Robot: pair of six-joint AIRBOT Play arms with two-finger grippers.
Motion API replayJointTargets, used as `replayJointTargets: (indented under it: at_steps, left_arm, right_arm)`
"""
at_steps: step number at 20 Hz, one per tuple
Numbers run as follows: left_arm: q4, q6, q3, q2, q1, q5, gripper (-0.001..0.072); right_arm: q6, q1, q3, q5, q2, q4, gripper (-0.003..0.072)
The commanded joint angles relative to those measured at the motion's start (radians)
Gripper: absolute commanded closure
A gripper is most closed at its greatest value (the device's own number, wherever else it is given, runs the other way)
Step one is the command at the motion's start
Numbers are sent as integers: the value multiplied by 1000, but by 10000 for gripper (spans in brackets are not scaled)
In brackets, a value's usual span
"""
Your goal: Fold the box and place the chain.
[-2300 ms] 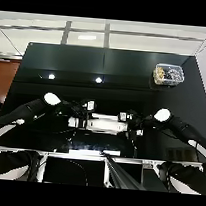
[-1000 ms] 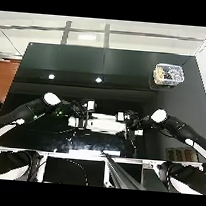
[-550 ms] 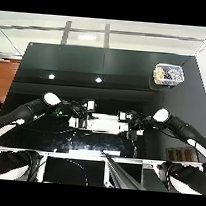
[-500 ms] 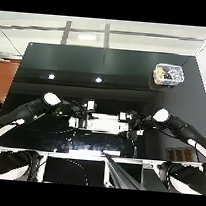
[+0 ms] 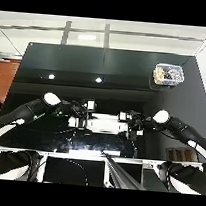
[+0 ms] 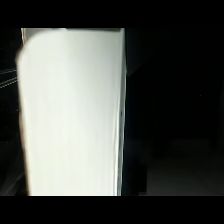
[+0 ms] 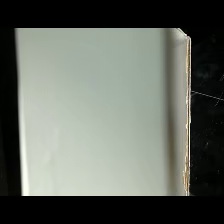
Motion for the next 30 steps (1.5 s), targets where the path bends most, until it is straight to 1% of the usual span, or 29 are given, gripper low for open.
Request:
replayJointTargets:
  at_steps: [1,17,18,19,23,25,27,28,29,30]
  left_arm:
    - [0,0,0,1,0,-1,683]
    - [0,0,0,1,0,-3,681]
    - [0,0,0,1,0,-3,681]
    - [0,0,0,1,0,-4,681]
    - [0,0,0,1,0,-8,681]
    - [0,0,0,1,0,-8,680]
    - [0,-13,0,1,0,-8,678]
    - [0,-35,0,2,1,-8,617]
    - [2,-56,0,7,1,-8,402]
    - [3,-57,0,19,1,-7,271]
  right_arm:
    - [21,10,-1,-27,0,-2,60]
    - [44,25,-2,-46,-1,-13,61]
    - [44,25,-2,-41,-1,-13,71]
    - [38,25,-2,-35,-1,-15,213]
    - [37,40,-2,-30,-1,-39,218]
    - [37,47,-2,-17,-2,-51,384]
    - [37,47,-3,-15,-2,-51,381]
    - [37,47,-3,-15,-2,-51,381]
    - [37,47,-3,-15,-2,-51,381]
    - [37,47,-3,-15,-2,-51,381]
